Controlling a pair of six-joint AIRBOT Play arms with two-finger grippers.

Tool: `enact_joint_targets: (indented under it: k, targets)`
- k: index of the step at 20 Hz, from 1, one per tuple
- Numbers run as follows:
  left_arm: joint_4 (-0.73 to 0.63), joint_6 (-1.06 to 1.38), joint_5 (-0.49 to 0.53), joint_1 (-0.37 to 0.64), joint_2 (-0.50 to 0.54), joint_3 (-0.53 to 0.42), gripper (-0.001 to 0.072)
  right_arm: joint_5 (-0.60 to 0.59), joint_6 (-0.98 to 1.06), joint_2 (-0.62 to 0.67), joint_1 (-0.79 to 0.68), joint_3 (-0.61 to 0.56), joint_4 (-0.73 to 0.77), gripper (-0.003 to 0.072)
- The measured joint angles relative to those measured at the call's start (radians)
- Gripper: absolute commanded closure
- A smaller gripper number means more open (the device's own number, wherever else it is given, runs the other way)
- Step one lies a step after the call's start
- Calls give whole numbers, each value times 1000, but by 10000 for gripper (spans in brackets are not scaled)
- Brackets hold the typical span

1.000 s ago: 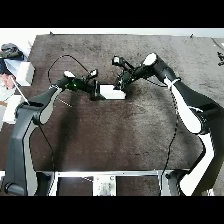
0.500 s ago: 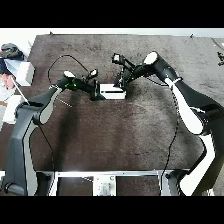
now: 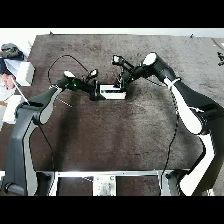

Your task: Fold the box and place the chain.

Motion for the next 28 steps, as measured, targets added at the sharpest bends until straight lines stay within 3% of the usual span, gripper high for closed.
enact_joint_targets:
  k: [4,5,11,12,13,14,19,20,21,22,28]
  targets:
    - [0,0,-2,-1,0,0,194,34,13,-8,0,-2,-4,637]
    - [-1,-2,-3,-2,0,0,194,59,18,-13,0,-3,-9,547]
    - [0,-2,-2,-1,0,0,194,74,24,-21,0,-12,-9,541]
    - [0,-2,-2,-1,0,0,194,74,25,-20,-1,-13,-8,479]
    - [-1,-5,-1,-1,0,0,195,79,25,-18,-2,-13,-4,305]
    - [-2,-6,-1,-1,0,0,194,87,25,-14,-4,-13,2,338]
    - [-2,-5,0,-1,0,0,194,89,27,1,-34,-13,42,342]
    - [-2,-5,0,-1,0,0,194,89,29,4,-45,-13,64,425]
    - [-2,-5,0,-1,0,0,195,90,29,7,-58,-13,103,623]
    - [-2,-5,0,-1,0,0,195,92,31,8,-69,-13,146,670]
    - [-2,-4,0,-1,0,0,195,80,85,-9,-96,-14,282,671]
